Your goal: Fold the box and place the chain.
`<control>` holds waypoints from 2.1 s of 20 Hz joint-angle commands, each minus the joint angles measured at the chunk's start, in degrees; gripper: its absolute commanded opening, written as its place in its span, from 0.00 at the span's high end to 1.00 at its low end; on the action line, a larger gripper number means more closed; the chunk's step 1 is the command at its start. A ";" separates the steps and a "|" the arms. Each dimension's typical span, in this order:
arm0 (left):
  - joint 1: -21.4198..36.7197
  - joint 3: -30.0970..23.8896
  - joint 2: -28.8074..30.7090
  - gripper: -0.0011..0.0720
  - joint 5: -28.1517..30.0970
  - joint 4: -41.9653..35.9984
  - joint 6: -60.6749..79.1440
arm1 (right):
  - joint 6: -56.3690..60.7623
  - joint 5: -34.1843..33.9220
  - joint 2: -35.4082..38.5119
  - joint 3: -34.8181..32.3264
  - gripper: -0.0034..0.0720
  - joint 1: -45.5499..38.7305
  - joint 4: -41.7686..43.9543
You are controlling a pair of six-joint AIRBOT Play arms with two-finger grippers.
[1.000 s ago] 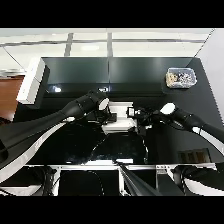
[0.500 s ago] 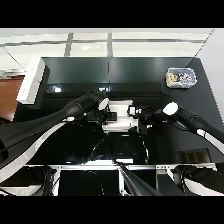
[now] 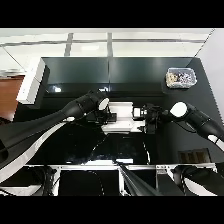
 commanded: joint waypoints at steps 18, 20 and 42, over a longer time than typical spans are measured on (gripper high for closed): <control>0.00 0.02 0.02 0.95 0.11 0.04 -0.09 | -0.09 -2.34 -5.92 0.00 0.64 4.31 21.90; 0.02 0.02 0.02 0.95 0.13 0.04 -0.09 | 3.61 -3.26 -5.90 0.00 0.53 4.28 21.77; 0.02 0.02 0.02 0.95 0.59 0.04 -0.09 | 69.00 12.22 -2.25 -9.75 0.94 -27.74 15.47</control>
